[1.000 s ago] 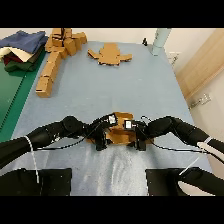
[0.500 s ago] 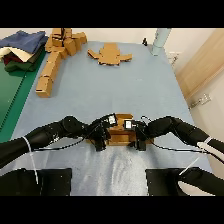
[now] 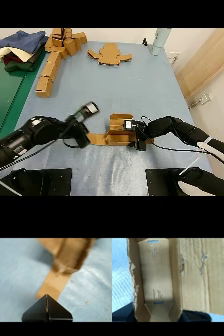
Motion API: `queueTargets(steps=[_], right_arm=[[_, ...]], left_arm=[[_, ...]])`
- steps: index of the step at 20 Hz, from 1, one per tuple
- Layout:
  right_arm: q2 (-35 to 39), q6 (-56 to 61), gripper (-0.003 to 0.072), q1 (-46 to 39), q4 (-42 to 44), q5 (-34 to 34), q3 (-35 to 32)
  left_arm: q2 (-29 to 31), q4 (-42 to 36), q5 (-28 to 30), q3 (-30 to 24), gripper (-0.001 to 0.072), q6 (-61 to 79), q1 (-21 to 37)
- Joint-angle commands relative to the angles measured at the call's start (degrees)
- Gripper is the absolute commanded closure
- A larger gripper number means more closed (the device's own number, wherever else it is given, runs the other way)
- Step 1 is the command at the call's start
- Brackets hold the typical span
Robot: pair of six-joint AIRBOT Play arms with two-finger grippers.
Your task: Fold the box.
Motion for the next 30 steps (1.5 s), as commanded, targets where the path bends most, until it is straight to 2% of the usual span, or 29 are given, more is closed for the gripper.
queueTargets(steps=[1, 4, 10, 15, 19, 23, 27, 30], right_arm=[[-0.04, 0.02, 0.0091, 0.04, 0.02, 0.02, -0.02], [-0.04, 0.02, 0.009, 0.02, 0.0, 0.02, -0.02], [-0.04, 0.02, 0.009, 0.02, 0.02, 0.02, -0.02], [-0.04, 0.02, 0.009, 0.04, 0.0, 0.02, -0.02], [-0.04, 0.02, 0.009, 0.02, 0.0, 0.02, -0.02], [-0.04, 0.02, 0.009, 0.04, 0.02, 0.02, -0.02], [-0.04, 0.02, 0.009, 0.02, 0.0, 0.02, -0.02], [-0.04, 0.02, 0.009, 0.02, 0.02, 0.02, -0.02]], left_arm=[[3.74, 10.73, -8.0, -1.16, 0.0698, -28.5, 5.62], [0.11, -0.22, -5.33, -3.06, 0.0698, -27.39, 9.07], [-11.34, -18.43, -0.42, -3.28, 0.0698, -17.18, 8.98], [-15.21, -21.97, 3.85, -3.3, 0.0698, -14.64, 8.98], [-16.57, -27.87, 4.59, -3.76, 0.0698, -9.86, 8.96], [-17.7, -28.7, 4.13, -4.13, 0.0698, -9.66, 8.85], [-17.7, -29.29, 4.94, -4.11, 0.0698, -8.7, 6.14], [-17.7, -30.82, 7.85, -4.09, 0.0698, -8.7, 3.19]])
